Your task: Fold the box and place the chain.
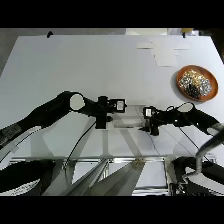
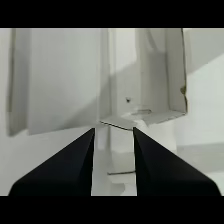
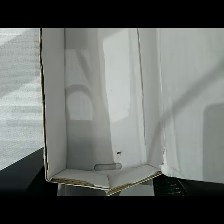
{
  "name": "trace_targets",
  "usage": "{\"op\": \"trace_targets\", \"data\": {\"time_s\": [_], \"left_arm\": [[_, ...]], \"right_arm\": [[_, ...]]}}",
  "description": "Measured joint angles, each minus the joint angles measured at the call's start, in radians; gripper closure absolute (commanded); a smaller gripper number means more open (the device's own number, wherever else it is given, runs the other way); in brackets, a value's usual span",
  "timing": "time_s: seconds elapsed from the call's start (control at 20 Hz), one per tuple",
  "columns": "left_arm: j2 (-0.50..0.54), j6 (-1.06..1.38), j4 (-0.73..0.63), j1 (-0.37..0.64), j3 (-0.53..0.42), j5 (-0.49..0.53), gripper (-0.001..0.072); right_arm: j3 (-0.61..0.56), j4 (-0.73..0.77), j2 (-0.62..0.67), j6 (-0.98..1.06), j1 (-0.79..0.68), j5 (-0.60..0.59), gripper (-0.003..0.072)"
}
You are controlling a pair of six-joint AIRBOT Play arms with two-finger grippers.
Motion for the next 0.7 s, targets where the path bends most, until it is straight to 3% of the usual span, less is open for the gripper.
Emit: {"op": "trace_targets", "data": {"time_s": [0.3,0.7], "left_arm": [[-0.016,0.021,0.066,0.014,-0.016,-0.077,0.0458],[-0.022,0.103,0.028,0.005,-0.026,-0.042,0.0462]], "right_arm": [[0.0,0.0,0.0,0.0,0.0,0.0,0.023],[0.0,0.0,0.0,0.0,0.0,0.0,0.023]]}}
